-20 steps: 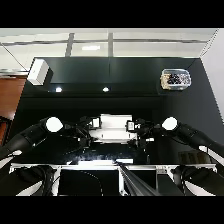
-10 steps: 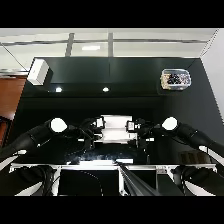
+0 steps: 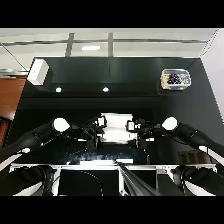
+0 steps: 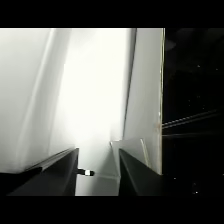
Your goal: Fold the box and place the chain.
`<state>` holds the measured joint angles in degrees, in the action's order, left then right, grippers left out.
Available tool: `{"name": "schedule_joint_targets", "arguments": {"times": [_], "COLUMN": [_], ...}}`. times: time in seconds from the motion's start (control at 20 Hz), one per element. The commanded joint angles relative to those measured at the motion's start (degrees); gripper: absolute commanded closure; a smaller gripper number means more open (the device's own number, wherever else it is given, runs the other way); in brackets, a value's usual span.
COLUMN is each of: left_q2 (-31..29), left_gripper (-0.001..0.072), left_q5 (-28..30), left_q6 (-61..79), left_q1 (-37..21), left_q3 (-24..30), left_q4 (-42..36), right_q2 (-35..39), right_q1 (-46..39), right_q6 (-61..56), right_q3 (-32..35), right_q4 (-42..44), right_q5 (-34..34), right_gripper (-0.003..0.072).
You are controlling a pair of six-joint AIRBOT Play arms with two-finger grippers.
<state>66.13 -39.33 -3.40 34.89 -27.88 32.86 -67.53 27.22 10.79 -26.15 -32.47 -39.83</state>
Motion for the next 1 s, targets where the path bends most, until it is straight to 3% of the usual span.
{"name": "schedule_joint_targets", "arguments": {"times": [0.0, 0.05, 0.1, 0.15, 0.2, 0.3, 0.5, 0.65, 0.8, 0.95], "left_q2": [0.1, 0.1, 0.1, 0.1, 0.1, -0.8, -8.4, -13.0, -12.6, -10.6], "left_gripper": [0.0342, 0.0406, 0.0594, 0.0501, 0.0463, 0.0685, 0.0685, 0.0684, 0.0684, 0.0685], "left_q5": [0.1, -0.1, 0.0, 0.0, -0.1, -0.2, -1.5, -5.6, -14.2, -16.6], "left_q6": [0.4, 0.4, 0.4, 0.4, 0.4, 0.3, -12.9, -32.3, -41.4, -60.6], "left_q1": [0.0, 0.0, 0.0, 0.0, 0.0, -0.2, -5.2, -16.2, -29.3, -37.3], "left_q3": [0.0, 0.0, 0.0, 0.0, 0.0, -0.2, -0.4, -0.4, -0.3, 0.5], "left_q4": [-0.3, -0.3, -0.3, -0.4, -0.3, 2.8, 14.3, 16.3, 16.3, 16.4], "right_q2": [0.0, 0.0, 0.0, 0.0, 0.0, 0.0, 0.0, 0.0, 0.0, 0.0], "right_q1": [0.0, 0.0, 0.0, 0.0, 0.0, 0.0, 0.0, 0.0, 0.0, 0.0], "right_q6": [0.0, 0.0, 0.0, 0.0, 0.0, 0.0, 0.0, 0.0, 0.0, 0.0], "right_q3": [0.0, 0.0, 0.0, 0.0, 0.0, 0.0, 0.0, 0.0, 0.0, 0.0], "right_q4": [0.0, 0.0, 0.0, 0.0, 0.0, 0.0, 0.0, 0.0, 0.0, 0.0], "right_q5": [0.0, 0.0, 0.0, 0.0, 0.0, 0.0, 0.0, 0.0, 0.0, 0.0], "right_gripper": [0.0209, 0.0208, 0.0208, 0.0209, 0.0209, 0.0209, 0.0209, 0.0208, 0.0208, 0.0208]}}
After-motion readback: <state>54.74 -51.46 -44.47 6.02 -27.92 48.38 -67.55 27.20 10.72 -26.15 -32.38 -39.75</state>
